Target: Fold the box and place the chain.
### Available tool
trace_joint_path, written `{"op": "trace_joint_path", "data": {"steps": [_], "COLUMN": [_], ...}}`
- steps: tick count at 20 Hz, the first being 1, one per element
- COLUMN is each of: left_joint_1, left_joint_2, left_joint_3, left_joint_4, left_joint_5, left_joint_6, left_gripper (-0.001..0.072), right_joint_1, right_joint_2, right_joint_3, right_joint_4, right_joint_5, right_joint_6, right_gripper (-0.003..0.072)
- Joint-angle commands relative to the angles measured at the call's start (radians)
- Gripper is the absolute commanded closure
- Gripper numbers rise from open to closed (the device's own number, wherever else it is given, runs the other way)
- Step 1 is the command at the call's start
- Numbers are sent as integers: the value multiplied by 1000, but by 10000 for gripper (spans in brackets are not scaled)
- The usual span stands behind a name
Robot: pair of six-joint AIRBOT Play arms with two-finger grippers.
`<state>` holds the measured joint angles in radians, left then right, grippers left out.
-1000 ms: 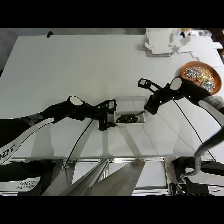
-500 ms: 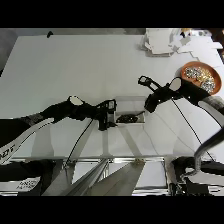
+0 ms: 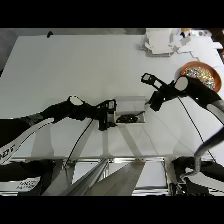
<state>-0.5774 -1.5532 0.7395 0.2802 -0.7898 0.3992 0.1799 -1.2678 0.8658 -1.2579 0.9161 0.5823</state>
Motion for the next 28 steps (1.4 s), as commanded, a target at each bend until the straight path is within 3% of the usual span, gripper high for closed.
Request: {"op": "trace_joint_path", "data": {"steps": [1,7,12,16,18,22,28], "left_joint_1": [0,0,0,0,0,0,0], "left_joint_2": [0,0,0,0,0,0,0], "left_joint_3": [0,0,0,0,0,0,0], "left_joint_4": [0,0,0,0,0,0,0], "left_joint_5": [0,0,0,0,0,0,0], "left_joint_6": [0,0,0,0,0,0,0], "left_gripper": [501,501,501,501,501,501,501], "right_joint_1": [-1,0,11,129,180,196,228], "right_joint_2": [175,476,521,504,475,371,205], "right_joint_3": [0,0,0,-22,-43,-50,-50], "right_joint_4": [-30,316,589,568,531,503,494], "right_joint_5": [52,150,214,196,131,73,97], "right_joint_6": [21,22,19,-8,-3,-3,-16], "right_gripper": [669,668,668,668,668,668,664]}}
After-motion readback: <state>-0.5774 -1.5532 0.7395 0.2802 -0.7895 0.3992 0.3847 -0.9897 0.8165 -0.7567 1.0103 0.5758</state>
